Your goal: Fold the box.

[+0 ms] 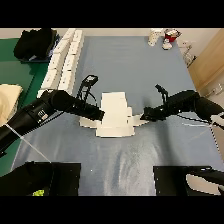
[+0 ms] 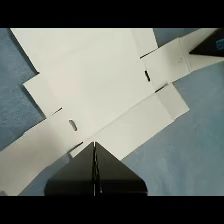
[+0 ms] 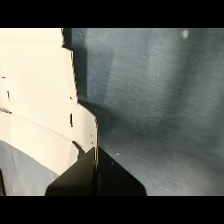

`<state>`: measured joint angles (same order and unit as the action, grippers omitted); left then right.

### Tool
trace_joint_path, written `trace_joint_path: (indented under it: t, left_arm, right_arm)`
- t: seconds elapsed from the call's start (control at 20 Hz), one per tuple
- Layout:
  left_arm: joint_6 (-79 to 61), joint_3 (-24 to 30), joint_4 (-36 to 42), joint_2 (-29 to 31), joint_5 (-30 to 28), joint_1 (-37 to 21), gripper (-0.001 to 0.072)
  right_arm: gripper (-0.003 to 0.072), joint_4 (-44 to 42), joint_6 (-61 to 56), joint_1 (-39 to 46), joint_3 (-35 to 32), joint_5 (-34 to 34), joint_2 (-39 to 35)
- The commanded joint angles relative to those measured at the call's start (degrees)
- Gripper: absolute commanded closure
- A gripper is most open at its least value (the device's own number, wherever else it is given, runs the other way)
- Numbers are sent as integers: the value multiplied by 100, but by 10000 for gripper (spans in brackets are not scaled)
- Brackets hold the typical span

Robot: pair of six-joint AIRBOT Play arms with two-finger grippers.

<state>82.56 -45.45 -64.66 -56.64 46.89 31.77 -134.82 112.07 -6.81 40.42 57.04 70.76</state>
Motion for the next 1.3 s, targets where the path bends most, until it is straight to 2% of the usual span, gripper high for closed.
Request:
trace_joint_path:
  t: [0.0, 0.05, 0.25, 0.4, 0.5, 0.6, 0.75, 1.0, 1.25]
  left_arm:
    - [535, -4, 76, 4, 17, -157, 251]
    - [595, -4, 87, 4, 31, -297, 182]
    - [330, -26, 254, -26, 352, -1213, 188]
    - [-986, -26, 1558, -328, 717, -2159, 188]
    - [-2026, -26, 2662, -752, 1005, -2671, 188]
    - [-2859, -46, 3388, -1279, 1285, -2949, 188]
    - [-3534, -317, 3648, -2083, 1707, -2898, 188]
    - [-3560, -1180, 3654, -3434, 2188, -2739, 189]
    - [-3550, -1895, 3766, -4319, 2505, -2494, 189]
  right_arm:
    - [682, 9, 0, -131, -4, -160, -48]
    - [682, 28, 4, -131, -11, -125, -111]
    - [682, 120, 122, -131, -553, -138, -721]
    - [682, 125, 162, -131, -1084, -262, -1147]
    - [682, 103, 304, -140, -1250, -260, -1335]
    - [682, 109, 354, -146, -1296, -258, -1458]
    - [682, 103, 354, -155, -1290, -258, -1491]
    - [682, 87, 459, -155, -1290, -192, -1488]
    - [682, 90, 459, -155, -1290, -199, -1486]
